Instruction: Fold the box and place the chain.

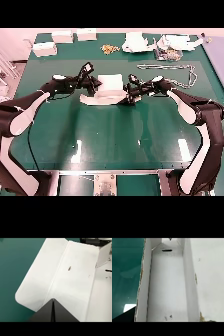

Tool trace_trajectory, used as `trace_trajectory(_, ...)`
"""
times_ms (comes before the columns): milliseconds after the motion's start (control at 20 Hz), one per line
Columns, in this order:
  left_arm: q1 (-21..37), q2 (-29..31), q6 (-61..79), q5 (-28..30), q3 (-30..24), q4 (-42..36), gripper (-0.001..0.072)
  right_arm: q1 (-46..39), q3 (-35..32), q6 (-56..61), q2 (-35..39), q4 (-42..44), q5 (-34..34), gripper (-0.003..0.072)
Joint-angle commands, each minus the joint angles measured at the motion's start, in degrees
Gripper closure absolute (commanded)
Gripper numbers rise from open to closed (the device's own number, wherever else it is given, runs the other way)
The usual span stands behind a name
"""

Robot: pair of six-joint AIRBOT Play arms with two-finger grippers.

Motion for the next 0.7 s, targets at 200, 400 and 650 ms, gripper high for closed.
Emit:
trace_trajectory(200,-0.02,-1.33,-1.86,-2.01,0.07,4.98,0.0691,0.04,-0.02,0.00,-0.04,0.02,0.00,0.0105)
trace_trajectory(400,0.00,-1.36,-0.17,-2.16,0.50,4.87,0.0690,0.04,-0.02,0.00,-0.04,0.02,0.00,0.0105)
trace_trajectory(650,0.44,3.85,-1.40,-4.07,1.31,7.91,0.0689,0.04,-0.02,0.00,-0.04,0.02,0.00,0.0105)
